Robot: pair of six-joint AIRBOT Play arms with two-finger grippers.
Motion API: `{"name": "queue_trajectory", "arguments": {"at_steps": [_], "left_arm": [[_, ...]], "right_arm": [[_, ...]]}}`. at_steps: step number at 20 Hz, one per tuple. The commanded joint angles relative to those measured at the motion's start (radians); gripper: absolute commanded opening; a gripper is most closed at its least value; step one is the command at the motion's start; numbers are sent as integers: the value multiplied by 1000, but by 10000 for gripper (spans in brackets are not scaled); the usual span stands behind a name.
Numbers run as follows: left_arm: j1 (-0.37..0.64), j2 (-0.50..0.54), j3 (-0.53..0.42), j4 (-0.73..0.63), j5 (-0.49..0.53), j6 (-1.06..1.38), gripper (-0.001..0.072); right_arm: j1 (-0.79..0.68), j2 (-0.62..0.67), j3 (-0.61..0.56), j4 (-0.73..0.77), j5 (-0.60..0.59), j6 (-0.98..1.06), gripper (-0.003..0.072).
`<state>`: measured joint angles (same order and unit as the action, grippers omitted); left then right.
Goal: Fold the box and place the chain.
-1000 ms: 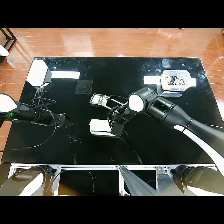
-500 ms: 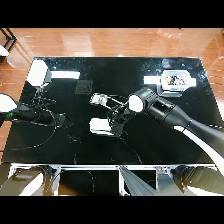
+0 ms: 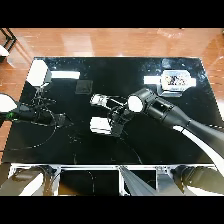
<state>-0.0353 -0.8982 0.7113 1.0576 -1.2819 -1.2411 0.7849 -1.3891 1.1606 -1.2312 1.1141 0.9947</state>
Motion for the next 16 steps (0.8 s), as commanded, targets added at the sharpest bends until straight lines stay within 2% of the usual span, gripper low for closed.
{"name": "queue_trajectory", "arguments": {"at_steps": [1, 5, 6, 16], "left_arm": [[1, -1, 0, 0, 0, 0, 625], [1, -1, 0, 0, 0, 0, 625], [1, -1, 0, 0, 0, 0, 625], [1, -1, 0, 0, 0, 0, 625]], "right_arm": [[1, 0, 0, 0, 1, 1, 163], [13, 0, 0, 0, 0, 1, 185], [15, 0, 0, 0, -1, 1, 266], [17, -34, -7, 0, -27, 38, 270]]}}
